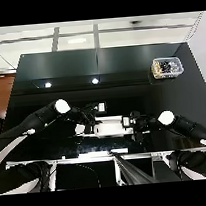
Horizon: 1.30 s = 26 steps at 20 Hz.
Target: Fold the box and place the chain.
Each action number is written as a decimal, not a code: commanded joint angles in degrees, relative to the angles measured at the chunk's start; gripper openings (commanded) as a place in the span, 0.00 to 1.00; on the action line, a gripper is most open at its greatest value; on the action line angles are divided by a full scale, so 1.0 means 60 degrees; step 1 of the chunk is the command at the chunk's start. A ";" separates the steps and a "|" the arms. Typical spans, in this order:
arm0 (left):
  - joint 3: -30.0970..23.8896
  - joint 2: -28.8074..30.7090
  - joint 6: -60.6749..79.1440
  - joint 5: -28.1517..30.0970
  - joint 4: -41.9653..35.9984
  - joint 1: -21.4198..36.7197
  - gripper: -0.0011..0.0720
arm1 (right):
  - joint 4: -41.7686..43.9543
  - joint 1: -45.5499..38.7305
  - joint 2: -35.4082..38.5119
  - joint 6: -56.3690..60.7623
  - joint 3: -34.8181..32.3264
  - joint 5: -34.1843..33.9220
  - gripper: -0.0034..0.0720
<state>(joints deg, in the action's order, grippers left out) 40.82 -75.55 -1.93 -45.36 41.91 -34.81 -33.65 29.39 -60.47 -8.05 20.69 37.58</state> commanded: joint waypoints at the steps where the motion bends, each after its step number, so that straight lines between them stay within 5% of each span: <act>1: -0.0004 -0.0004 0.0011 -0.0011 0.0007 0.0004 0.05 | 0.0102 0.0000 -0.0022 0.0007 0.0000 -0.0058 0.93; 8: -0.0004 -0.0004 0.0011 -0.0015 0.0007 0.0004 0.05 | 0.0102 0.0000 -0.0022 0.0007 0.0000 -0.0055 0.93; 9: -0.0004 -0.0004 0.0011 -0.0011 0.0007 0.0004 0.05 | 0.0098 0.0000 -0.0022 0.0004 0.0000 -0.0047 0.89; 10: -0.0004 -0.0004 0.0011 -0.0011 0.0007 0.0004 0.05 | 0.0102 0.0000 -0.0022 0.0007 0.0000 -0.0015 0.62; 16: 0.0000 0.0007 0.0007 -0.0015 0.0015 0.0007 0.08 | 0.0098 0.0000 -0.0018 0.0011 0.0000 0.0015 0.61; 18: 0.0047 0.0200 -0.0007 -0.0062 0.0255 0.0062 0.51 | 0.0095 0.0000 -0.0018 0.0011 0.0000 0.0011 0.61; 19: 0.0109 0.0390 -0.0306 -0.0106 0.0455 0.0131 0.60 | 0.0095 0.0000 -0.0018 0.0011 0.0000 0.0015 0.61; 26: 0.0346 0.2597 -0.4044 -0.3089 0.3439 0.0823 0.62 | 0.0095 0.0004 -0.0018 0.0011 0.0004 0.0018 0.61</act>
<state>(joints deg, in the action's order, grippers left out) 42.57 -64.93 -14.50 -55.37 54.15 -31.35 -33.10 29.39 -60.58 -7.99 20.69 37.67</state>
